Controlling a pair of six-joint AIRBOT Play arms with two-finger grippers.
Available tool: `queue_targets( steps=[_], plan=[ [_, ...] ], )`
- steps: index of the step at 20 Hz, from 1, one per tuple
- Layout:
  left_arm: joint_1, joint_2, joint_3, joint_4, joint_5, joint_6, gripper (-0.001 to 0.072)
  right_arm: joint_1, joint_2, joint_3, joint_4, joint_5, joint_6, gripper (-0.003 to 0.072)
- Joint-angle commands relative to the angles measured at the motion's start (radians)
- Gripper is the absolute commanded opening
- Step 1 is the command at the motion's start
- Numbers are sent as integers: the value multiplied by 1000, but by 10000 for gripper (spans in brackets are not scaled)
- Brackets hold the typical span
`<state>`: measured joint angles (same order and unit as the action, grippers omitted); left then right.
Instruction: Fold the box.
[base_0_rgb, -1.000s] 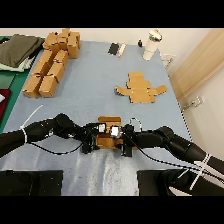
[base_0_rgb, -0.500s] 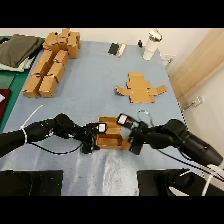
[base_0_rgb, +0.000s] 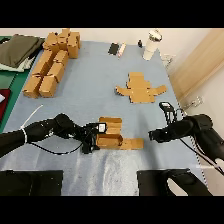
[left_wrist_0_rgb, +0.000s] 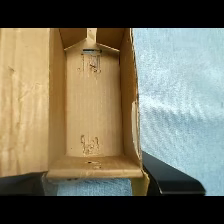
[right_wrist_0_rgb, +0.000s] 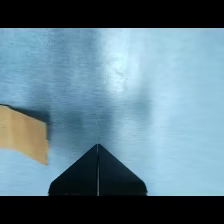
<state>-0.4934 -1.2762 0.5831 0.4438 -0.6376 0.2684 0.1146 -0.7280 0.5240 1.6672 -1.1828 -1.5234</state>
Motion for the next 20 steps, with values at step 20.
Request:
queue_targets(
  steps=[20],
  plan=[
    [0, -1, 0, 1, 0, 0, 461, -73, -318, -130, 639, 121, -381, 3]
  ],
)
